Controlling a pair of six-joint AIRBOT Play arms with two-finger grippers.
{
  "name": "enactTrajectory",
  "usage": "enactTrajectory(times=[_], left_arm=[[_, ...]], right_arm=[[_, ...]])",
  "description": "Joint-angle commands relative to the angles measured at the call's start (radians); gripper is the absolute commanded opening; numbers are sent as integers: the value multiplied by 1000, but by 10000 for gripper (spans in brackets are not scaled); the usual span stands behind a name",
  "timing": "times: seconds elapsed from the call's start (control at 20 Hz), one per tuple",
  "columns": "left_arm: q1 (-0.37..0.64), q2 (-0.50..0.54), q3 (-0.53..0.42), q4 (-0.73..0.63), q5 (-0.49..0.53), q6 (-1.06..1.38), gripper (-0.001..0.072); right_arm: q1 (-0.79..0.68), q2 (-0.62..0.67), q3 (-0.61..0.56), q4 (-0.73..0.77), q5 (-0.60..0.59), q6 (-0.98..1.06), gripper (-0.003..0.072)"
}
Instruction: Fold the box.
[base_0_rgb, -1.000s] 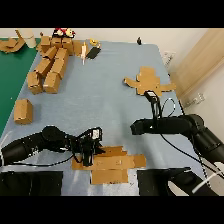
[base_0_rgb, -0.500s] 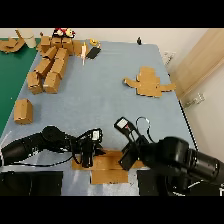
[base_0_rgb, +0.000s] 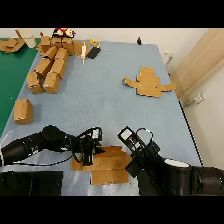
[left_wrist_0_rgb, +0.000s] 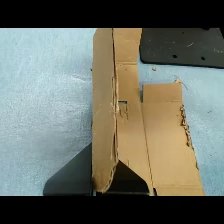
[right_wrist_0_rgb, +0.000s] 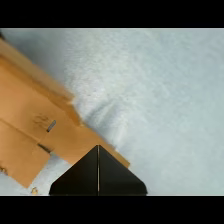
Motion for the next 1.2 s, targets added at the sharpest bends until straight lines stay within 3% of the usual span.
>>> enactTrajectory(times=[0.0, 0.25, 0.3, 0.35, 0.4, 0.75, 1.15], left_arm=[[-1, 0, 0, 0, -1, 0, 13], [-1, 0, 0, 0, 0, 0, 13], [-1, 0, 0, 0, 0, 1, 13], [-1, 0, 0, 0, -1, 0, 13], [-1, 0, 0, 0, -1, 0, 13], [-1, 0, 0, 0, 0, 1, 13], [-1, 0, 0, 0, -1, 0, 13]], right_arm=[[148, 24, -6, -28, -9, 68, -3], [513, 5, -113, -47, 163, 70, 7], [543, -11, -132, -59, 192, 70, 168], [553, -33, -147, -78, 211, 70, 438], [550, -55, -156, -87, 220, 70, 475], [548, -172, -160, -99, 306, 76, 475], [518, -257, -159, -153, 291, 75, 474]])
